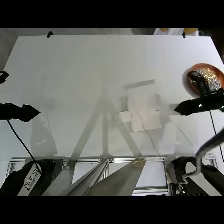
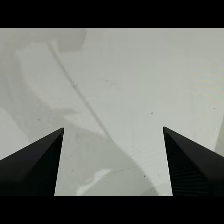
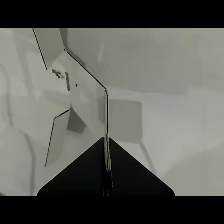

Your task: Fold the box and place the chain.

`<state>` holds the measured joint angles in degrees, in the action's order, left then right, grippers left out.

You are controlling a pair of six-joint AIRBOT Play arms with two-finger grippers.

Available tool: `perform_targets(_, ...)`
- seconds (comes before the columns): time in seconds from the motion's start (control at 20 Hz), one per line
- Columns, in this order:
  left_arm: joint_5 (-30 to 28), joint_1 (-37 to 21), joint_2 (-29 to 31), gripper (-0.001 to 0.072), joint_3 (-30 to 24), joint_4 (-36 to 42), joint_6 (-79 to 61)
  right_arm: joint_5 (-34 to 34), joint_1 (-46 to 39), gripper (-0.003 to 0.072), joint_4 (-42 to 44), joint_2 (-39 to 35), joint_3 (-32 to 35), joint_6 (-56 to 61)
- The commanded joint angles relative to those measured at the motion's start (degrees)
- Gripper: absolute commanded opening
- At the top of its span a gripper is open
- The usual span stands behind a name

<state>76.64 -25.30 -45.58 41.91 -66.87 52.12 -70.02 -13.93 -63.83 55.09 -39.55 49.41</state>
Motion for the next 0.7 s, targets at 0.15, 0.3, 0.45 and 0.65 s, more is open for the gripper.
perform_targets(0.15,0.0,0.0,0.0,0.0695,0.0,0.0,0.0,9.2,14.4,0.0011,10.5,-15.3,15.4,2.1)
perform_targets(0.3,-0.1,0.0,0.0,0.0695,0.0,0.0,0.0,9.1,19.4,0.0012,10.3,-16.7,15.9,3.3)
perform_targets(0.45,-4.2,0.1,-0.7,0.069,0.0,7.4,2.6,9.7,22.6,0.0012,10.3,-16.7,15.9,3.4)
perform_targets(0.65,-4.2,6.9,-6.1,0.068,0.0,16.0,3.2,10.3,23.4,0.0012,10.3,-16.7,15.9,3.3)
